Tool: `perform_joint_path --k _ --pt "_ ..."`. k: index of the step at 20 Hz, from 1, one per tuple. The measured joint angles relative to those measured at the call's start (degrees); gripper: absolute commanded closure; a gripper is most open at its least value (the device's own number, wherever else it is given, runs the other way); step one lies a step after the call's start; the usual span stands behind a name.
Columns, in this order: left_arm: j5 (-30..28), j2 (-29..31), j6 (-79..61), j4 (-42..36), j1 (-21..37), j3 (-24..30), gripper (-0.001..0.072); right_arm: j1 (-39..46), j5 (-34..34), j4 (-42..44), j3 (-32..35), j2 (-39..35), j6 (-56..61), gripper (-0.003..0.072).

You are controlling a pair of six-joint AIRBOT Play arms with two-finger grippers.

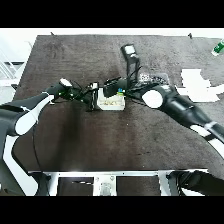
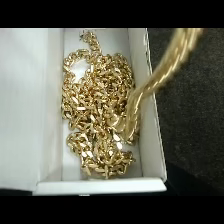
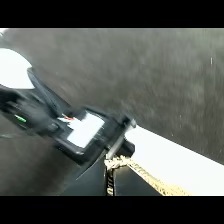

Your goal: Fold the box and place the chain.

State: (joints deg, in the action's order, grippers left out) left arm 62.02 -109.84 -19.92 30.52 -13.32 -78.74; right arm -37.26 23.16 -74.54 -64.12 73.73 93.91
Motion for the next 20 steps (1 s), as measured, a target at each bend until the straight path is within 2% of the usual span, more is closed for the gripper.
perform_joint_path --k 7,8,9,10,15,20 --pt "0.0 0.0 0.0 0.0 0.0 0.0 0.0093 -0.2 -3.2 1.4 0.0 13.2 0.1 0.0674" --pt "0.0 0.0 0.0 0.0 0.0 0.0 0.0093 0.1 -3.7 1.5 0.0 14.2 0.1 0.0591" --pt "0.0 0.0 0.0 0.0 0.0 0.0 0.0093 0.5 -4.1 1.5 0.0 14.8 0.2 0.0402" --pt "0.0 0.0 0.0 0.0 0.0 0.0 0.0093 0.9 -4.0 1.5 0.0 15.1 0.2 0.0311" --pt "0.0 0.0 0.0 0.0 0.0 0.0 0.0093 5.9 -0.5 0.3 1.3 10.7 0.1 0.0313" --pt "0.0 0.0 0.0 0.0 0.0 0.0 0.0093 16.4 0.7 -2.1 8.1 0.9 0.1 0.0303"
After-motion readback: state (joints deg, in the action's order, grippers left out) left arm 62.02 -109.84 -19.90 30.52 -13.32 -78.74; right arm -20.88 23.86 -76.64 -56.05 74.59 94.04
